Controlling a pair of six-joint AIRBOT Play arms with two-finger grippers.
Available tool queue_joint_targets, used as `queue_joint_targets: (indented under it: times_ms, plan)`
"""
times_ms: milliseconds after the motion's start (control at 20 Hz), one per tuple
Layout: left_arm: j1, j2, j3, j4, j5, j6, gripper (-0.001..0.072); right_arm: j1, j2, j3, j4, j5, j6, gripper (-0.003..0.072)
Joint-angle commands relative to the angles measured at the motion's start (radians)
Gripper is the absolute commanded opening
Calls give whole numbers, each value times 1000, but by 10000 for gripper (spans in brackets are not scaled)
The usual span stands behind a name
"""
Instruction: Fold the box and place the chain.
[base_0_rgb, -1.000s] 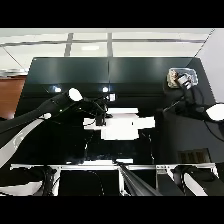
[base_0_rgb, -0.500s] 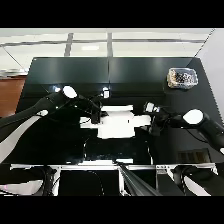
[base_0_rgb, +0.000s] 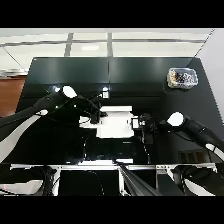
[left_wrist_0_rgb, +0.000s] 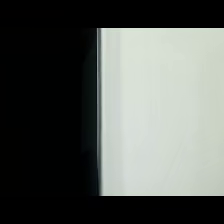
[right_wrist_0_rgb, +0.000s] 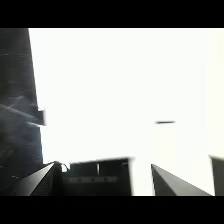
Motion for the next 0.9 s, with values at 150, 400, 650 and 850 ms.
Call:
queue_joint_targets:
  times_ms: [150, 400, 650, 850]
  plan:
    - [0, -1, 0, -2, -4, 2, 24, 42, -16, -1, 47, -95, -45, 698]
    - [0, -1, 0, -10, 4, 2, 24, 80, -31, 0, 166, -218, -58, 698]
    - [0, -1, 0, -11, 4, 1, 24, 77, 40, 6, 168, -232, 1, 698]
    - [0, -1, 0, -32, 3, 1, 24, 56, 60, 9, 169, -239, 7, 698]
